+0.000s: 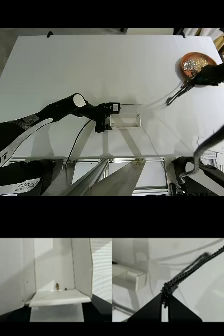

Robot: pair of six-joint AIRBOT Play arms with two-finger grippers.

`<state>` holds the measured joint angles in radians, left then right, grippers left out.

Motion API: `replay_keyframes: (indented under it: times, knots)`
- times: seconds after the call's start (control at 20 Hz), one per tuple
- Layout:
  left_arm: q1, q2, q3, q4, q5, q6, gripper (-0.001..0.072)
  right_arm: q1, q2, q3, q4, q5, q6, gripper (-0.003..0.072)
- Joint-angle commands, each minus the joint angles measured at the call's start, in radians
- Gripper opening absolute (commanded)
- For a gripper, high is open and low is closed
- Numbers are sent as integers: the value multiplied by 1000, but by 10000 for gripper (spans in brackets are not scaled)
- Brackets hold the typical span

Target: Fold the box and place the chain.

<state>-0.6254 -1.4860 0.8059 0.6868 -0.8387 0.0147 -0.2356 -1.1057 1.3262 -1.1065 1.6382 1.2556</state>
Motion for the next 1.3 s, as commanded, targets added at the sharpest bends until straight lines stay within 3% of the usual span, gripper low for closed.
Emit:
replay_keyframes:
  times: [0.0,0.3,0.5,0.9,1.25]
  knots:
    - [0,0,1,0,0,0,10,89,109,-108,5,0,3,17]
    - [0,0,0,0,0,0,10,202,207,-249,65,-31,23,17]
    - [0,0,0,0,0,0,10,310,240,-370,103,-147,27,17]
    - [0,0,0,0,-3,0,10,555,240,-468,135,-435,47,17]
    - [0,0,1,0,-3,0,10,636,238,-588,135,-633,50,17]
